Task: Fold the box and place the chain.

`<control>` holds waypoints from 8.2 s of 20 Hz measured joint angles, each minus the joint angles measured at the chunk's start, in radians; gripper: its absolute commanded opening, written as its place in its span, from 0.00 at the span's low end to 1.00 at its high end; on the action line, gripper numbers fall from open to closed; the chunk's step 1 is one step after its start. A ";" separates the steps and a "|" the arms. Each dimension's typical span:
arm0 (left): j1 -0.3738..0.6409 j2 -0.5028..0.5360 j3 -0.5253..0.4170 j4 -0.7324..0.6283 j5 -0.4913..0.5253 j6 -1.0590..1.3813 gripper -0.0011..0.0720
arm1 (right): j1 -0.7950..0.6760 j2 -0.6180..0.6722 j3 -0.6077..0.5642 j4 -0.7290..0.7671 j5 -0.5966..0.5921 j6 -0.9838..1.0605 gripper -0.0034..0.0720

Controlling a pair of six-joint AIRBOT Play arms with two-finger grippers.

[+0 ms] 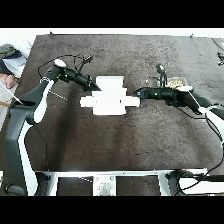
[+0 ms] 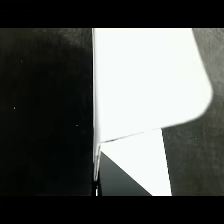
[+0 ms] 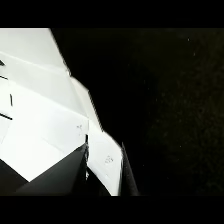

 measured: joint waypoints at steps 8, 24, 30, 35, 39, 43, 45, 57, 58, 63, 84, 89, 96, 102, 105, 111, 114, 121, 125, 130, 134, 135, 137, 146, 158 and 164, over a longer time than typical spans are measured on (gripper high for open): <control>0.010 0.045 -0.024 0.066 0.049 0.180 0.02 | -0.016 0.041 0.000 -0.001 -0.013 0.000 0.39; 0.034 0.072 -0.219 -0.026 0.234 0.414 0.02 | -0.011 0.043 0.000 -0.005 -0.032 -0.081 0.39; 0.034 0.072 -0.226 -0.049 0.257 0.438 0.02 | 0.036 0.040 0.000 -0.034 -0.050 -0.140 0.41; 0.034 0.073 -0.251 -0.039 0.266 0.451 0.03 | 0.060 0.037 0.000 -0.081 -0.037 -0.186 0.62; 0.035 0.074 -0.264 -0.031 0.268 0.462 0.03 | 0.092 0.037 0.000 -0.133 -0.024 -0.256 0.62; 0.035 0.074 -0.267 -0.025 0.248 0.463 0.03 | 0.155 0.037 0.000 -0.156 -0.048 -0.389 0.76; 0.035 0.074 -0.268 -0.022 0.237 0.463 0.03 | 0.192 0.037 0.000 -0.173 -0.077 -0.464 0.76; 0.035 0.074 -0.268 -0.019 0.224 0.461 0.03 | 0.323 -0.047 0.045 -0.345 -0.113 -0.647 0.76; 0.035 0.074 -0.268 -0.019 0.224 0.461 0.03 | 0.326 -0.062 0.056 -0.356 -0.105 -0.649 0.76; 0.035 0.074 -0.268 -0.020 0.224 0.461 0.03 | 0.332 -0.120 0.098 -0.422 -0.090 -0.655 0.78; 0.035 0.074 -0.268 -0.023 0.226 0.460 0.03 | 0.289 -0.168 0.266 -0.452 -0.171 -0.640 0.78; 0.035 0.074 -0.268 -0.023 0.226 0.460 0.03 | 0.283 -0.189 0.303 -0.452 -0.167 -0.636 0.82; 0.035 0.074 -0.268 -0.023 0.226 0.460 0.03 | 0.274 -0.253 0.397 -0.498 -0.076 -0.566 0.82; 0.035 0.073 -0.268 -0.024 0.226 0.460 0.03 | 0.250 -0.269 0.432 -0.522 -0.037 -0.522 0.82; 0.035 0.073 -0.268 -0.024 0.226 0.460 0.03 | 0.247 -0.271 0.436 -0.526 -0.028 -0.520 0.82; 0.035 0.073 -0.268 -0.026 0.225 0.461 0.03 | 0.237 -0.308 0.476 -0.525 0.013 -0.544 0.81; 0.035 0.073 -0.268 -0.026 0.225 0.460 0.03 | 0.216 -0.343 0.518 -0.506 0.051 -0.545 0.81; 0.035 0.073 -0.268 -0.027 0.225 0.461 0.03 | 0.197 -0.406 0.585 -0.456 0.143 -0.591 0.81; 0.036 0.073 -0.268 -0.027 0.224 0.461 0.03 | 0.195 -0.428 0.609 -0.399 0.182 -0.621 0.81; 0.036 0.074 -0.268 -0.027 0.221 0.462 0.03 | 0.195 -0.448 0.616 -0.372 0.226 -0.634 0.81; 0.036 0.074 -0.268 -0.027 0.220 0.462 0.03 | 0.196 -0.469 0.618 -0.360 0.257 -0.634 0.81; 0.036 0.074 -0.268 -0.027 0.220 0.462 0.03 | 0.196 -0.473 0.618 -0.358 0.262 -0.635 0.81; 0.036 0.074 -0.268 -0.027 0.221 0.462 0.03 | 0.196 -0.478 0.618 -0.357 0.269 -0.636 0.81; 0.035 0.074 -0.268 -0.027 0.222 0.462 0.03 | 0.202 -0.506 0.641 -0.349 0.302 -0.655 0.81; 0.035 0.074 -0.268 -0.027 0.224 0.462 0.03 | 0.202 -0.562 0.676 -0.358 0.330 -0.634 0.79; 0.035 0.074 -0.268 -0.027 0.225 0.461 0.03 | 0.201 -0.568 0.677 -0.358 0.336 -0.633 0.74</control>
